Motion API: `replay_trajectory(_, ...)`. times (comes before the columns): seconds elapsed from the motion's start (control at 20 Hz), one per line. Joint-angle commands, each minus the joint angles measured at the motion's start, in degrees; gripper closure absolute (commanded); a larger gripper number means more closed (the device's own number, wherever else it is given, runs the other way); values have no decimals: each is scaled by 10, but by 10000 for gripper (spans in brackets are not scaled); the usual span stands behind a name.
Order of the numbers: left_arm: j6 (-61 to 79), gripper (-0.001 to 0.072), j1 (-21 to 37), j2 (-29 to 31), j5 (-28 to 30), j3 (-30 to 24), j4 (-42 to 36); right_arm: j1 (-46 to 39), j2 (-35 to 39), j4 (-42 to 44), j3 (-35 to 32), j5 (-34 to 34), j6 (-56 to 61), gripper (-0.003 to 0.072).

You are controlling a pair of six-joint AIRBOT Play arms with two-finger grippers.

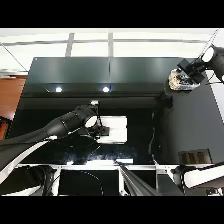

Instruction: Fold the box and place the chain.

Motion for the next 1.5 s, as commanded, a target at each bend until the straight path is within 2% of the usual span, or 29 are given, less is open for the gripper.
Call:
replay_trajectory(0.0, 0, 681, 0, 0, 0, 0, 0, -8, -75, 58, 66, 20, 74, 126)
replay_trajectory(0.45, 0, 681, 0, 0, 0, 0, 0, -7, -113, 89, 66, 0, 106, 127)
replay_trajectory(0.5, 0, 681, 0, 0, 0, 0, 0, -6, -115, 94, 66, 0, 101, 242)
replay_trajectory(0.55, 0, 681, 0, 0, 0, 0, 0, -6, -114, 99, 66, -2, 81, 475)
replay_trajectory(0.6, 0, 681, 0, 0, 0, 0, 0, -8, -111, 103, 66, -3, 54, 614)
replay_trajectory(0.7, 0, 681, 0, 0, 2, 0, 0, -14, -99, 101, 66, 15, 5, 672)
replay_trajectory(0.9, 0, 681, 0, 0, 4, 0, 0, -41, -37, 103, 66, 49, -127, 674)
replay_trajectory(1.05, 0, 681, 0, 0, 5, 0, 0, -52, 47, 114, 66, 59, -222, 676)
replay_trajectory(1.45, 0, 682, 0, 0, 4, 0, 0, -53, 291, 238, 69, 33, -399, 678)
